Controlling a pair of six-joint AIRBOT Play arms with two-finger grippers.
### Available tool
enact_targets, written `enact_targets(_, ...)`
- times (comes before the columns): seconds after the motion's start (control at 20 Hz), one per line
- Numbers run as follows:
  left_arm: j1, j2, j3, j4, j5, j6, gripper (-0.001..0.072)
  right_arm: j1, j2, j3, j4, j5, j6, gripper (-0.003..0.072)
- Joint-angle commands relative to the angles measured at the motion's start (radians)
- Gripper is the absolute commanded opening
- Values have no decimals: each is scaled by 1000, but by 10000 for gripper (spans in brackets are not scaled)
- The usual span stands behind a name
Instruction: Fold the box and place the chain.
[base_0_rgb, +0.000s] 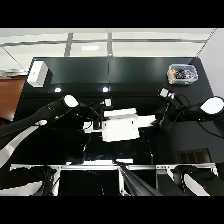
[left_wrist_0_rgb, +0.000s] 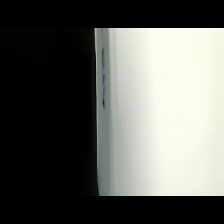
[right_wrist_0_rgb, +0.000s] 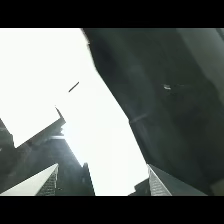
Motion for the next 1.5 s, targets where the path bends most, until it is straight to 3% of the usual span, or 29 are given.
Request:
enact_targets(0.0, -3, -26, 1, 11, -37, 5, 25, 45, -1, -68, 60, -27, -78, 637)
enact_targets(0.3, -4, -25, 2, 26, -30, 5, 26, 200, -2, -182, 61, -198, -143, 637)
enact_targets(0.65, -4, -25, 2, 26, -33, 5, 25, 311, -60, -192, 51, -208, -372, 637)
enact_targets(1.45, -4, -25, 2, 26, -33, 5, 25, 348, -89, -191, 119, -267, -372, 638)
